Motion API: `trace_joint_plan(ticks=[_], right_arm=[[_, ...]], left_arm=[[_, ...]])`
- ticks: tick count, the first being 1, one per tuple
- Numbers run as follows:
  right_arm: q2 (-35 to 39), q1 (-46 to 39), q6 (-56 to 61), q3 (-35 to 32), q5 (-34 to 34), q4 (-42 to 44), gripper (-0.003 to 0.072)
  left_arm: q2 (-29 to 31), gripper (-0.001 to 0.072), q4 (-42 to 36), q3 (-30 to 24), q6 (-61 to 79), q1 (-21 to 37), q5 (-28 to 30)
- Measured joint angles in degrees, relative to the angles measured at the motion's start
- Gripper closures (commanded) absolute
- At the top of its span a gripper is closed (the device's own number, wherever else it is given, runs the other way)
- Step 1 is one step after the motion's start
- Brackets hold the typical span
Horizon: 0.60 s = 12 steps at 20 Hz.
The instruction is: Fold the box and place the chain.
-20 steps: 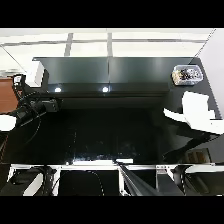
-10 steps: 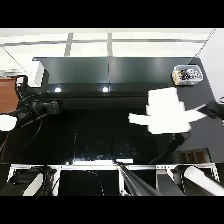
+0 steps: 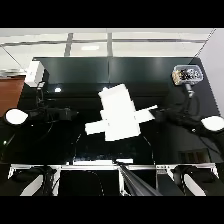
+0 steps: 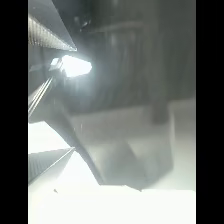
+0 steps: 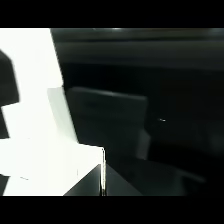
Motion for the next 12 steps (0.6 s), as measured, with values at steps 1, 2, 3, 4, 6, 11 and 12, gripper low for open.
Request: trace_joint_plan(ticks=[1, 2, 3, 4, 6, 11, 12], right_arm=[[-0.04, 3.39, 1.62, -0.59, -3.61, -1.33, 0.0671], [-0.26, 5.77, 2.95, -0.96, -6.05, -2.45, 0.0671], [-0.52, 7.67, 4.02, -1.27, -7.96, -3.52, 0.0671], [-0.76, 8.92, 4.92, -1.44, -9.14, -4.26, 0.0671], [-1.09, 10.58, 6.10, -1.73, -10.80, -5.33, 0.0671], [-1.40, 12.02, 7.17, -1.92, -12.22, -6.25, 0.0671], [-1.40, 12.15, 7.39, -1.99, -12.24, -6.38, 0.0671]], left_arm=[[-2.10, 0.0005, -2.12, 0.85, 0.39, -0.37, -0.96], [-4.22, 0.0005, -4.39, 1.81, 0.66, -0.63, -1.51], [-6.80, 0.0005, -6.60, 3.08, 0.94, -0.83, -2.93], [-9.38, 0.0005, -8.57, 4.46, 1.60, -0.96, -4.94], [-15.45, 0.0005, -12.96, 7.80, 4.42, -1.29, -10.43], [-29.57, 0.0005, -18.97, 17.14, 9.40, -3.82, -18.69], [-31.89, 0.0005, -19.54, 18.99, 9.81, -4.42, -19.19]])
